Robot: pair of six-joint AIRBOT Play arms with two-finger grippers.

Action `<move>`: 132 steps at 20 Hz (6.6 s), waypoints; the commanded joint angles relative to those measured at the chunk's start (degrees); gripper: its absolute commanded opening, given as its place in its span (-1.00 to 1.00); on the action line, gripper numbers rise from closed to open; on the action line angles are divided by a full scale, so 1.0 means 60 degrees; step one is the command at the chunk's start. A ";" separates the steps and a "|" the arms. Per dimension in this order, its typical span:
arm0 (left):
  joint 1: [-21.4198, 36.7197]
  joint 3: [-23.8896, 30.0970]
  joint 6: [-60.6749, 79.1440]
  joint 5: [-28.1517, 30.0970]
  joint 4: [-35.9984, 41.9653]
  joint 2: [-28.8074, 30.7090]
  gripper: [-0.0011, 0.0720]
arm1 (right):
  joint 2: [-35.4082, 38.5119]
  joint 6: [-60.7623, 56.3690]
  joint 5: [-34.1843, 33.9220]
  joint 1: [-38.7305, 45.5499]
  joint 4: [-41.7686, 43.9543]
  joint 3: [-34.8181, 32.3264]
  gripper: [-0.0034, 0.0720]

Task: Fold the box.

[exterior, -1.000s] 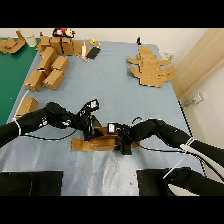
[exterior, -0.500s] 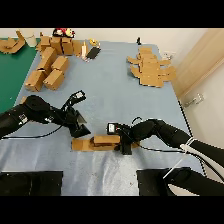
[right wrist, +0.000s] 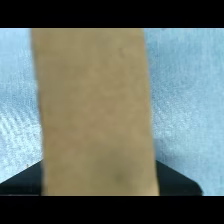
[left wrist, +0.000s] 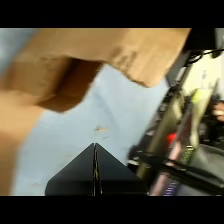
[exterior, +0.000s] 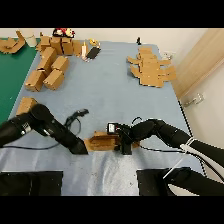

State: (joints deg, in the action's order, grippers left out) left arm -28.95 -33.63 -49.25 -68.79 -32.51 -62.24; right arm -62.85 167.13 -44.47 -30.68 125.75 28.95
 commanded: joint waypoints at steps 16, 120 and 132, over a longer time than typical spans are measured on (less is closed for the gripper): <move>-0.3807 0.0907 0.1075 0.9322 0.7792 0.0015 -0.94 | -0.0007 -0.0004 0.0000 -0.0007 0.0004 -0.0007 0.19; -0.0933 0.1337 0.7311 0.5227 -0.1304 0.1504 0.87 | -0.0007 -0.0004 0.0000 -0.0004 0.0000 -0.0007 0.19; 0.0255 0.1406 1.1143 0.4135 0.1439 0.0171 0.87 | -0.0007 -0.0004 0.0000 -0.0004 0.0000 -0.0007 0.19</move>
State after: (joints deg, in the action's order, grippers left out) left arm -28.91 -25.41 13.28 -41.69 -25.12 -60.07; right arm -62.85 167.13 -44.47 -30.72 125.75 28.88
